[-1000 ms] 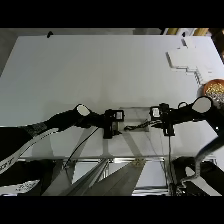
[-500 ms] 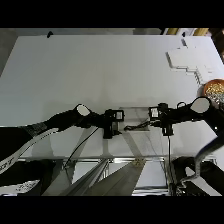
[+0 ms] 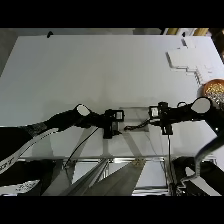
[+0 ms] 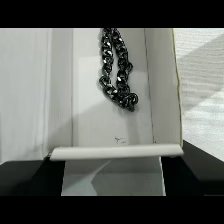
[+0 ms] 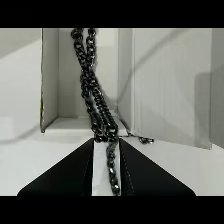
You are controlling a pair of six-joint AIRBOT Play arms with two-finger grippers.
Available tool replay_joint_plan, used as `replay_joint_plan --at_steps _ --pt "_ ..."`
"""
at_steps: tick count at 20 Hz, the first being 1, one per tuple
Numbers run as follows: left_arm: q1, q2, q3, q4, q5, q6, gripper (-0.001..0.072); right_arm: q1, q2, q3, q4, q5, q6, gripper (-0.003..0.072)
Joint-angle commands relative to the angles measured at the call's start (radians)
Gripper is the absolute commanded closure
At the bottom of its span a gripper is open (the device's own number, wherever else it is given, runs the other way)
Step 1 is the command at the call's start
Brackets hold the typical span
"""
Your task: Fold the box and place the chain.
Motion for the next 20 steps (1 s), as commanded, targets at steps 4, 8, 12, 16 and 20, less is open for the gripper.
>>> replay_joint_plan --at_steps 4,8,12,16,20 --pt "0.0 0.0 0.0 0.0 0.0 0.0 0.0456 0.0 0.002 -0.035 0.007 -0.005 -0.002 0.0531" --pt "0.0 0.0 0.0 0.0 0.0 0.0 0.0456 0.0 0.008 -0.061 0.008 -0.045 -0.004 0.0617" --pt "0.0 0.0 0.0 0.0 0.0 0.0 0.0456 -0.001 0.057 -0.061 -0.002 -0.047 0.014 0.0671" --pt "0.0 0.0 0.001 0.0 0.0 0.0 0.0456 -0.001 0.14 -0.061 -0.086 -0.04 0.144 0.0671" --pt "0.0 0.0 0.0 0.0 0.0 0.0 0.0456 0.002 0.249 -0.061 -0.03 0.0 0.166 0.0671"
